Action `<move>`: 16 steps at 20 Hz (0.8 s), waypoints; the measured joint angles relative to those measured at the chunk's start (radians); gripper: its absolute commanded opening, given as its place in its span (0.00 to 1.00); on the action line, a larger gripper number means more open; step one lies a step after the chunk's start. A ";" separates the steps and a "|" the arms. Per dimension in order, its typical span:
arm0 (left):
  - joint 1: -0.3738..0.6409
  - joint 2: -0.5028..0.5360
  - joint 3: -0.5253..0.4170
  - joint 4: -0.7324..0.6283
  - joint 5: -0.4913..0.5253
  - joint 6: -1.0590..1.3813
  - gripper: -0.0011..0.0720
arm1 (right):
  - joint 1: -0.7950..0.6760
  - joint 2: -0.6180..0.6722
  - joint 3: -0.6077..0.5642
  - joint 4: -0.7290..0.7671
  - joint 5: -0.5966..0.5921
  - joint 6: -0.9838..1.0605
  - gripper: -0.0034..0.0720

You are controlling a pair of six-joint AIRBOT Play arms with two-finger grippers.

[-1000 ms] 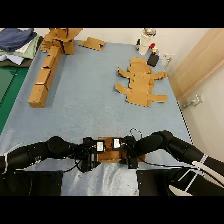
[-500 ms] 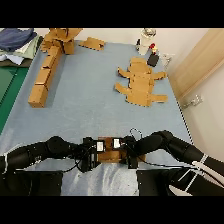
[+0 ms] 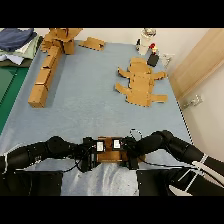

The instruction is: Fold the box.

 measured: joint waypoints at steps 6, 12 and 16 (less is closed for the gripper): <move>0.000 0.000 0.000 0.000 0.001 0.000 0.84 | -0.003 0.001 0.016 -0.038 -0.028 0.076 1.00; 0.000 0.000 0.000 0.000 0.001 0.000 0.84 | -0.020 0.042 0.055 -0.148 -0.063 0.172 1.00; 0.000 0.000 0.000 0.000 0.000 0.000 0.84 | -0.026 0.121 0.063 -0.214 -0.072 0.266 1.00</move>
